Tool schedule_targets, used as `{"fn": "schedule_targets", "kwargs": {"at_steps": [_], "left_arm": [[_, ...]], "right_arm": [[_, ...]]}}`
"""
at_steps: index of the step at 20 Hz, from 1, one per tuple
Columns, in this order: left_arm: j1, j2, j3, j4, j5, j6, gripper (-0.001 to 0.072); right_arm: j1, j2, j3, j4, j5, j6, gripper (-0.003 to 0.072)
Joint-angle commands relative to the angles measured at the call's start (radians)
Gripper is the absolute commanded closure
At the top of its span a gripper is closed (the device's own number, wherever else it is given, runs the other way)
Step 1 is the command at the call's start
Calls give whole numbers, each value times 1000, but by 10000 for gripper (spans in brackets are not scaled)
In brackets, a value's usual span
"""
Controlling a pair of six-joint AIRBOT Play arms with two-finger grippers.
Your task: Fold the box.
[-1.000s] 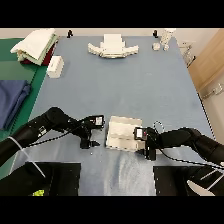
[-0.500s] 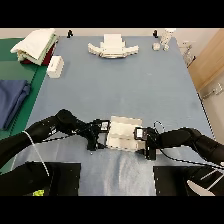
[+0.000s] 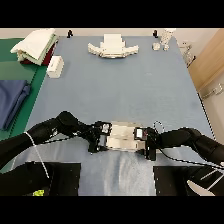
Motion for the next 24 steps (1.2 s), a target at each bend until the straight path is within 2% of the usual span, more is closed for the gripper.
{"fn": "schedule_targets", "kwargs": {"at_steps": [1, 12, 17, 24], "left_arm": [[-29, 0, -25, -2, 1, -15, 24], [-48, 0, -42, -6, 100, -175, 24], [-109, 0, -42, -6, 143, -175, 24], [-109, 0, -62, -2, 155, -220, 24]], "right_arm": [[0, 0, 0, 0, 1, 1, 149], [0, 0, 0, 0, 1, 1, 149], [0, 0, 0, 0, 1, 1, 149], [0, 0, 0, 0, 1, 1, 149]]}}
